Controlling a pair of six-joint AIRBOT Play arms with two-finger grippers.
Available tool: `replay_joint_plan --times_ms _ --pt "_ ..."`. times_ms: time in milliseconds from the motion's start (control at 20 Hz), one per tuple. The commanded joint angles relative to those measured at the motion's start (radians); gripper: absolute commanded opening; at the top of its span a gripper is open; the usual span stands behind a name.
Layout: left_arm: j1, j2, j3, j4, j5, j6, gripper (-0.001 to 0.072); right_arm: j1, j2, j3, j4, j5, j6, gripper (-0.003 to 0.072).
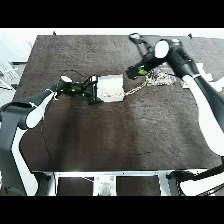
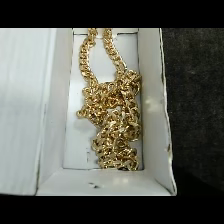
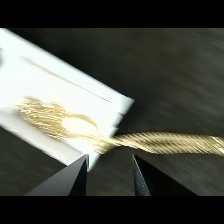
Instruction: Fold the box and place the chain.
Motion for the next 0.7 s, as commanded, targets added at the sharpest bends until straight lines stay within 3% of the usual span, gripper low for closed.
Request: replay_joint_plan --times_ms 0,400,500,650 --pt "0.000 0.001 0.000 0.000 0.000 0.000 0.0412 -0.129 0.053 -0.102 -0.026 -0.017 0.074 0.0344" --pt "0.000 0.001 0.000 0.000 0.000 0.000 0.0412 -0.202 0.067 -0.527 0.100 -0.624 0.115 0.0352" --pt "0.000 0.001 0.000 0.000 0.000 0.000 0.0412 -0.208 0.064 -0.563 0.099 -0.711 0.140 0.0486" --pt "0.000 0.001 0.000 0.000 0.000 0.000 0.0412 -0.210 0.034 -0.565 0.112 -0.771 0.142 0.0493"
